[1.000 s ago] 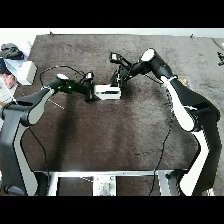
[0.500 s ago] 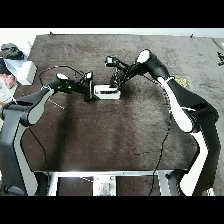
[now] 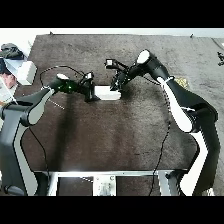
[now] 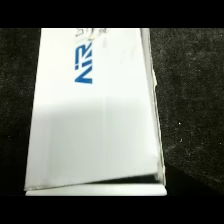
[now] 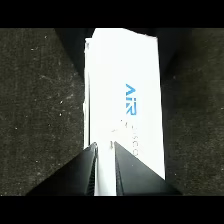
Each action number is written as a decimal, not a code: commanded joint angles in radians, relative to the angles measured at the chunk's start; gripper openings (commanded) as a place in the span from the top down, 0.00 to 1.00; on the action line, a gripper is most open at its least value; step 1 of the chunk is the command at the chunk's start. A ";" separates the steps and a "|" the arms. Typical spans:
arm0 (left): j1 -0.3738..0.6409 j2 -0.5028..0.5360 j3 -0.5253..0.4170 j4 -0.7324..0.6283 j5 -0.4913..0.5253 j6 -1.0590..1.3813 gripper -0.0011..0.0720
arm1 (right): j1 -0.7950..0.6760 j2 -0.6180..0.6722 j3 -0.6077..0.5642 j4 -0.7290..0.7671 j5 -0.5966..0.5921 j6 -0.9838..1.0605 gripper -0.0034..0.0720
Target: Fold the box and place the chain.
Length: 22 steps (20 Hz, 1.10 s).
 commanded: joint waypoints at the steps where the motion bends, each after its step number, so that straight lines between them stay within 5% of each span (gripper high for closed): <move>1: 0.000 0.000 0.000 -0.001 0.003 -0.002 0.52 | 0.002 -0.005 0.000 0.003 0.008 0.004 0.73; 6: 0.000 0.000 0.001 -0.001 0.003 -0.002 0.52 | 0.002 -0.008 0.000 0.034 0.110 0.007 0.72; 17: 0.000 0.000 0.001 -0.001 0.003 -0.002 0.52 | -0.013 -0.032 -0.014 0.042 0.116 0.008 0.72; 22: 0.000 0.000 0.000 -0.001 0.003 -0.002 0.52 | -0.068 -0.031 -0.014 0.250 0.144 0.007 0.72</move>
